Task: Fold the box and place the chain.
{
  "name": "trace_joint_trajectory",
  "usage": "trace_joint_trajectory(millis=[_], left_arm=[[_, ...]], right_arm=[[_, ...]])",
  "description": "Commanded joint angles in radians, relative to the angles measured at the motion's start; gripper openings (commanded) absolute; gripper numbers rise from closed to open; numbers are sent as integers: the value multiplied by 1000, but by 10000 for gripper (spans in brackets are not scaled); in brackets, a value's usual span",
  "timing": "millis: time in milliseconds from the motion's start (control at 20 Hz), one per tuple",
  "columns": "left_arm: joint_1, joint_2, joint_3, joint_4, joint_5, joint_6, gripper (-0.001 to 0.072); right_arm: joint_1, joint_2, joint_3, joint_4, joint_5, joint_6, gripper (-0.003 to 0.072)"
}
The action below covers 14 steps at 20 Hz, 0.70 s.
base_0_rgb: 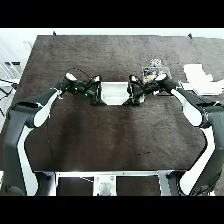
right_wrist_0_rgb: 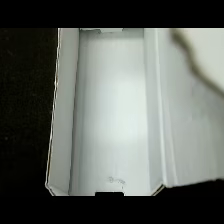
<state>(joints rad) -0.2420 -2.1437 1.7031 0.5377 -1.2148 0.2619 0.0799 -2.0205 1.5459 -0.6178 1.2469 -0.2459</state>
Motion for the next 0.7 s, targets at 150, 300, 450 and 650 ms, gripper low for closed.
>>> trace_joint_trajectory(millis=[150, 300, 450, 650], left_arm=[[0, -1, 0, 27, 0, 0, 457], [0, -1, 0, 49, 0, 0, 457], [0, -1, 0, 73, -1, 0, 457], [0, -1, 0, 86, 0, 0, 457]], right_arm=[[-2, 1, 1, 23, 0, 35, 720], [-15, 4, 1, 14, 0, 64, 720], [-44, 21, 1, 15, 0, 90, 720], [-91, 77, 1, 15, 2, 112, 720]])
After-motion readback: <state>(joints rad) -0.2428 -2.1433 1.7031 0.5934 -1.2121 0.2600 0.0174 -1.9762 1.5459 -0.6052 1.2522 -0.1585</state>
